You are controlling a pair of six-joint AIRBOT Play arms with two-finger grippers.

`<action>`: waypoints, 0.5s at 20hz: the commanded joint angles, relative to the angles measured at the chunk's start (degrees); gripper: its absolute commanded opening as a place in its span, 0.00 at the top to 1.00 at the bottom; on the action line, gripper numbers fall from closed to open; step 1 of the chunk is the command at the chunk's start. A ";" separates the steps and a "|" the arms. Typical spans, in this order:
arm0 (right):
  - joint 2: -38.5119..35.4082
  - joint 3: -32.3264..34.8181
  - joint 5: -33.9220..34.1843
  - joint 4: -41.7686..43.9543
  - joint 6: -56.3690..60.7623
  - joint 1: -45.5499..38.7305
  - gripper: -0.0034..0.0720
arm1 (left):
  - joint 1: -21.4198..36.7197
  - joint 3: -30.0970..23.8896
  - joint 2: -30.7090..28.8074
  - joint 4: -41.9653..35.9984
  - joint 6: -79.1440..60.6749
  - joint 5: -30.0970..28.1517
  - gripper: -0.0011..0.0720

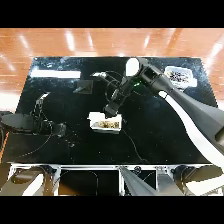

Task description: Fold the box and place the chain.

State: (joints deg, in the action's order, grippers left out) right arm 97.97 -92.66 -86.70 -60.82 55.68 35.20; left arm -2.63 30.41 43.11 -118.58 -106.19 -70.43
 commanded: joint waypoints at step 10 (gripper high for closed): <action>0.02 0.02 1.53 -9.81 -4.52 7.41 0.24 | 0.04 -0.04 0.07 -1.05 -0.13 0.02 0.15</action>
State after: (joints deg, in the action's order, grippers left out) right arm 97.97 -92.66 -85.73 -69.58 51.59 41.95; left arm -2.63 30.41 43.13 -119.61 -106.30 -70.46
